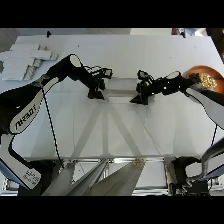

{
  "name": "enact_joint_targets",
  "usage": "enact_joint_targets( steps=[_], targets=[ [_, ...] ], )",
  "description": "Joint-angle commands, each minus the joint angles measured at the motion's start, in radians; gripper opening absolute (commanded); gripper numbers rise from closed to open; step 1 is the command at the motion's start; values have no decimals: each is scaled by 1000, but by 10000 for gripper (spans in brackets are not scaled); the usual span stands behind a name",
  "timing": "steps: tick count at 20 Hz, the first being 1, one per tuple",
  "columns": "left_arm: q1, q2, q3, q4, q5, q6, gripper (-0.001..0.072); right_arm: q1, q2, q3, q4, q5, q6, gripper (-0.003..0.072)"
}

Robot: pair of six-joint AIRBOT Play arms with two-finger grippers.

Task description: Fold the box and place the chain.

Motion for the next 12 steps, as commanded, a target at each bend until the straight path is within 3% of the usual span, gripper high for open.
enact_joint_targets(
  steps=[1,10,11,12],
  targets=[
    [5,0,0,8,-14,0,500,0,1,0,-1,1,0,335],
    [5,-15,-2,-45,-50,0,490,0,1,0,-1,1,0,335],
    [4,-20,-2,-59,-52,0,468,0,1,0,-1,1,0,335],
    [2,-23,-2,-61,-55,0,389,0,1,0,-1,1,0,335]
  ],
)
